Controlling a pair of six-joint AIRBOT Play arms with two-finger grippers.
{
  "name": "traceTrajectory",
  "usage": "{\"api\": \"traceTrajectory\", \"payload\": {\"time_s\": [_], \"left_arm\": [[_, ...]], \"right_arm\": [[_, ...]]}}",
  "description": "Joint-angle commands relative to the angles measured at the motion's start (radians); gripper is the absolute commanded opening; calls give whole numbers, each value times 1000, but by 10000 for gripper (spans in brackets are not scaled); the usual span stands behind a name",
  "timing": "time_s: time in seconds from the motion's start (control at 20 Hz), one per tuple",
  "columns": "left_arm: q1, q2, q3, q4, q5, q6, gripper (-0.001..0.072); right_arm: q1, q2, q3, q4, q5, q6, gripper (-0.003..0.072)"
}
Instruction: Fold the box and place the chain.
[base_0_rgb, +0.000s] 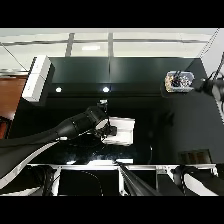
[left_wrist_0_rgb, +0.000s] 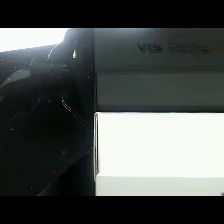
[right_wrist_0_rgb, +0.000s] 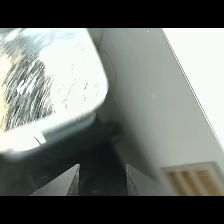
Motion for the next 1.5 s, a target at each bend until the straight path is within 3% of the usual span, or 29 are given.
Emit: {"api": "traceTrajectory", "payload": {"time_s": [0.0,0.05,0.1,0.25,0.4,0.6,0.7,0.95,1.0,1.05,1.1,1.25,1.45], "left_arm": [[0,0,0,0,-1,1,27],[0,0,0,0,-1,1,27],[0,0,0,0,0,1,27],[1,0,0,5,1,2,27],[7,0,0,4,0,5,27],[13,0,0,4,-2,5,27],[12,0,0,3,-2,5,27],[13,0,0,3,-3,5,27],[12,0,0,3,-2,5,27],[12,0,0,3,-2,5,27],[13,0,0,3,-2,5,27],[12,0,0,3,-3,5,27],[13,0,0,3,-3,5,27]], "right_arm": [[-142,-301,278,247,30,-37,392],[-161,-381,366,348,72,-76,664],[-178,-457,452,460,135,-151,712],[-197,-647,687,584,339,-165,710],[-198,-747,819,581,395,-148,709],[-198,-782,831,567,411,-125,708],[-200,-794,832,549,417,-99,622],[-199,-833,832,528,401,-100,617],[-199,-837,832,527,396,-116,570],[-199,-838,832,526,393,-140,432],[-199,-838,832,523,389,-150,431],[-199,-832,837,528,407,-212,9],[-199,-756,837,529,425,-373,9]]}}
